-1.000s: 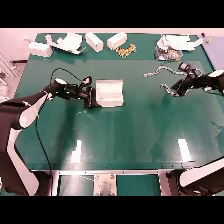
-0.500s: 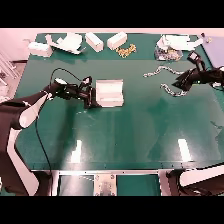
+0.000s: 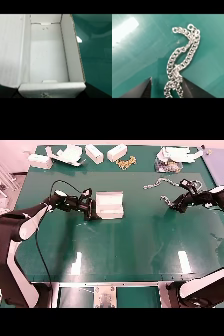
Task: Fold the box and place the chain.
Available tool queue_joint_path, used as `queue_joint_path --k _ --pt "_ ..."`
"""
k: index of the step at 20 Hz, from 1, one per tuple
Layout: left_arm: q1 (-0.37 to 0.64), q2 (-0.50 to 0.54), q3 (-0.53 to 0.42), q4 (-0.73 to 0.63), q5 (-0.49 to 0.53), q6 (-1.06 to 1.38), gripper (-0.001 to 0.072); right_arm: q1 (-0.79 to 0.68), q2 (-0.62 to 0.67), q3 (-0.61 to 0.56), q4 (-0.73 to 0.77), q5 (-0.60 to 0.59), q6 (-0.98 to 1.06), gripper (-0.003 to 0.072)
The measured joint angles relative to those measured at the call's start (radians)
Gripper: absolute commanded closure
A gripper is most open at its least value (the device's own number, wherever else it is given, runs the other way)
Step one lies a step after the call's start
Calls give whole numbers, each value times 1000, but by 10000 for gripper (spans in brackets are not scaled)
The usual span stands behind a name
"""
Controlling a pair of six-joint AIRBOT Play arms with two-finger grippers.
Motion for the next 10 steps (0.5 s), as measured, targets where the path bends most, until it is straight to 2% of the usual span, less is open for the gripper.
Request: queue_joint_path --k 1,6,7,8,9,10 --pt "0 0 0 0 0 0 130 -1 -5 2 2 -6 -6 338" --pt "0 0 0 -1 0 0 131 2 -45 17 22 -11 -23 441" --pt "0 0 0 0 0 0 130 5 -54 17 21 -10 -24 511" --pt "0 0 0 -1 0 0 131 8 -61 19 18 -10 -26 621" --pt "0 0 0 0 0 0 131 11 -67 20 16 -12 -26 676" --pt "0 0 0 0 0 0 131 13 -72 21 12 -13 -25 676"
